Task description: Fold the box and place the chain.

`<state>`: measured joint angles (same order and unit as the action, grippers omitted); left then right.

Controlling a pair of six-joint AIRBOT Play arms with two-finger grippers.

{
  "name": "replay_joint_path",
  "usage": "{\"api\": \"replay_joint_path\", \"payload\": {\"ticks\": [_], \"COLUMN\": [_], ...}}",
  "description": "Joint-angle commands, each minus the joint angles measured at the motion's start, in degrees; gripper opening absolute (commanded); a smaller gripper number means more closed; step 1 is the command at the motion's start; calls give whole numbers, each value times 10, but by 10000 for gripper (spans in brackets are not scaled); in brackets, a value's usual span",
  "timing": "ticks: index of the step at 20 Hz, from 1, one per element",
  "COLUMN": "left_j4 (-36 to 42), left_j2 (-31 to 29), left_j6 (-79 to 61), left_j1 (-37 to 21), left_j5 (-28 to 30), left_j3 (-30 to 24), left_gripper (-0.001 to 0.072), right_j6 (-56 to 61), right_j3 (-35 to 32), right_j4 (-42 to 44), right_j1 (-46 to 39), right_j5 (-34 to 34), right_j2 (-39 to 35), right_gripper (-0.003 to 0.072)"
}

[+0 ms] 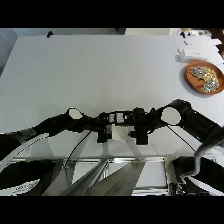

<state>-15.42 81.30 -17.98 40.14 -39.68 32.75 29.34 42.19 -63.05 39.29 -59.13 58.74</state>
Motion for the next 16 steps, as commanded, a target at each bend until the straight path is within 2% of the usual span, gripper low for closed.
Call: {"api": "replay_joint_path", "payload": {"ticks": [1, 6, 8, 11, 16], "left_j4": [0, 0, 0, 0, 0], "left_j2": [0, 0, 0, 0, 0], "left_j6": [0, 0, 0, 0, 0], "left_j1": [0, 0, 0, 0, 0], "left_j5": [0, 0, 0, 0, 0], "left_j3": [0, 0, 0, 0, 0], "left_gripper": [111, 111, 111, 111, 111], "right_j6": [-6, -7, -7, -7, 22], "right_j3": [-1, -5, -5, -5, -5], "right_j4": [5, 3, 3, -1, -39], "right_j1": [0, 0, 0, 0, 0], "right_j5": [-3, 2, 2, 5, 20], "right_j2": [2, 18, 20, 20, 20], "right_gripper": [363, 356, 291, 288, 219]}}
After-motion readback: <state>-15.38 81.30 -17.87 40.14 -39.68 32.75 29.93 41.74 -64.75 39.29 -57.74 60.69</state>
